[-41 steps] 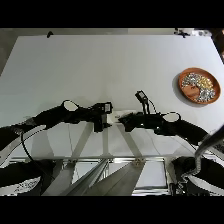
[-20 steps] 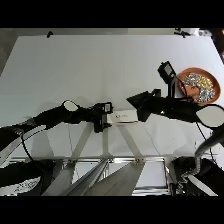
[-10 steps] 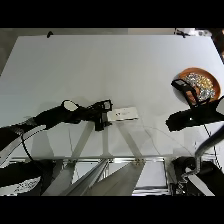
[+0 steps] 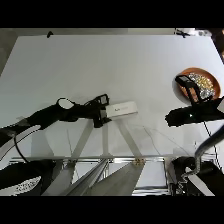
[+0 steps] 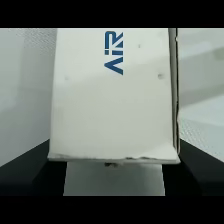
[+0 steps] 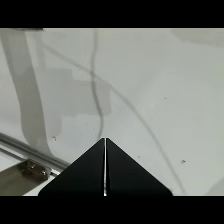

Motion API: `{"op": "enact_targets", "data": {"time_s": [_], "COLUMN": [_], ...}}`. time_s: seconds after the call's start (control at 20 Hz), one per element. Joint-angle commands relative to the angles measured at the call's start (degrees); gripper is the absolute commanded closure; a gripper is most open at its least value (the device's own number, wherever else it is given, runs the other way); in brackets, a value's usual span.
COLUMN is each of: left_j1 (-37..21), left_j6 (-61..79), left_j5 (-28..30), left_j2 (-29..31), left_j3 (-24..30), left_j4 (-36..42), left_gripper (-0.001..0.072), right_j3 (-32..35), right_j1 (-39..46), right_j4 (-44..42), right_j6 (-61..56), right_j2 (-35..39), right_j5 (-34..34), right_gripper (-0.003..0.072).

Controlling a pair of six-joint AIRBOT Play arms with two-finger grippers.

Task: Fold the box and place the chain.

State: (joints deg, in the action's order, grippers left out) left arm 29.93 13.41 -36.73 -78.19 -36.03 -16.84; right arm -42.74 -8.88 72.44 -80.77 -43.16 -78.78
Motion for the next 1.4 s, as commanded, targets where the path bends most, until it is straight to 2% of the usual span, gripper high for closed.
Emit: {"op": "enact_targets", "data": {"time_s": [0.0, 0.15, 0.35, 0.55, 0.75, 0.9, 1.2, 1.25, 1.35], "left_j1": [-4.8, -12.7, -28.3, -44.6, -57.1, -60.7, -60.6, -60.6, -60.6], "left_j6": [-8.0, -16.7, -34.6, -49.8, -58.1, -58.4, -58.5, -58.5, -58.5], "left_j5": [3.0, 5.5, 4.7, -1.0, -3.2, -6.3, -12.2, -13.2, -15.0], "left_j2": [7.6, 17.3, 26.5, 27.1, 24.0, 20.2, 12.5, 11.7, 10.4], "left_j3": [-0.1, -0.1, 0.0, 0.0, 0.0, 0.1, 0.4, 0.4, 0.4], "left_j4": [-3.4, -11.3, -26.8, -43.2, -45.2, -47.1, -50.1, -50.9, -52.6], "left_gripper": [0.0706, 0.0706, 0.0706, 0.0706, 0.0707, 0.0706, 0.0706, 0.0697, 0.0631], "right_j3": [-0.1, -0.1, -0.1, -0.1, -0.1, -0.1, -0.1, -0.1, -0.1], "right_j1": [0.0, 0.0, 0.0, 0.0, 0.0, 0.0, 0.0, 0.0, 0.0], "right_j4": [-0.2, -0.2, -0.2, -0.2, -0.2, -0.2, -0.2, -0.2, -0.3], "right_j6": [0.3, 1.7, 1.7, 1.7, 1.7, 1.7, 1.7, 1.7, 1.7], "right_j2": [0.0, 0.0, 0.0, 0.0, 0.0, 0.0, 0.0, 0.0, 0.0], "right_j5": [1.4, 3.0, 4.2, 4.7, 4.7, 4.7, 4.7, 4.7, 4.7], "right_gripper": [0.0675, 0.0675, 0.0675, 0.0675, 0.0675, 0.0675, 0.0675, 0.0675, 0.0675]}}
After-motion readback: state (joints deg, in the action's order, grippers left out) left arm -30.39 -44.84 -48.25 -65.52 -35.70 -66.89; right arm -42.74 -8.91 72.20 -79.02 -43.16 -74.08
